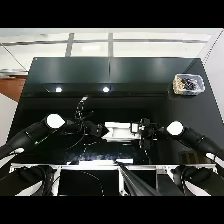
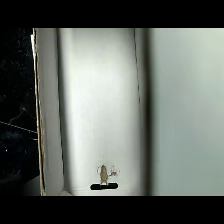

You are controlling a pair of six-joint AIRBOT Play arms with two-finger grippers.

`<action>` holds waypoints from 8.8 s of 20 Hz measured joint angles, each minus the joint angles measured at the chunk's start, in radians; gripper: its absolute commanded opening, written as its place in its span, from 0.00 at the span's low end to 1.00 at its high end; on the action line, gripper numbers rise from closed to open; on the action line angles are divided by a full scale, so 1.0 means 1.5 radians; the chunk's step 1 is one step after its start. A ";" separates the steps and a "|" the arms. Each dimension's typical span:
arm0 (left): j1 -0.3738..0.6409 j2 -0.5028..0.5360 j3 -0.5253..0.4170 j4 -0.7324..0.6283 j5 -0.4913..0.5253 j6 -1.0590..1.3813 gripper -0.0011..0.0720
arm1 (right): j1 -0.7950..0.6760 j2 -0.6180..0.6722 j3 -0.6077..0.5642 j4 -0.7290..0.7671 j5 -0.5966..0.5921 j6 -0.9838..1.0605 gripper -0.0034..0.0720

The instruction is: Fold the box and place the chain.

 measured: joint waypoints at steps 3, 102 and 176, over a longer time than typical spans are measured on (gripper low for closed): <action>-0.002 0.021 -0.024 -0.003 0.012 0.019 0.97 | 0.000 0.000 0.000 0.000 0.000 0.000 0.52; -0.261 -0.280 0.375 0.613 -0.252 -0.838 0.15 | 0.000 0.000 0.000 0.000 0.001 0.000 0.52; -0.243 -0.303 0.404 0.615 -0.303 -0.840 0.06 | 0.000 0.066 0.031 -0.195 0.072 0.212 0.98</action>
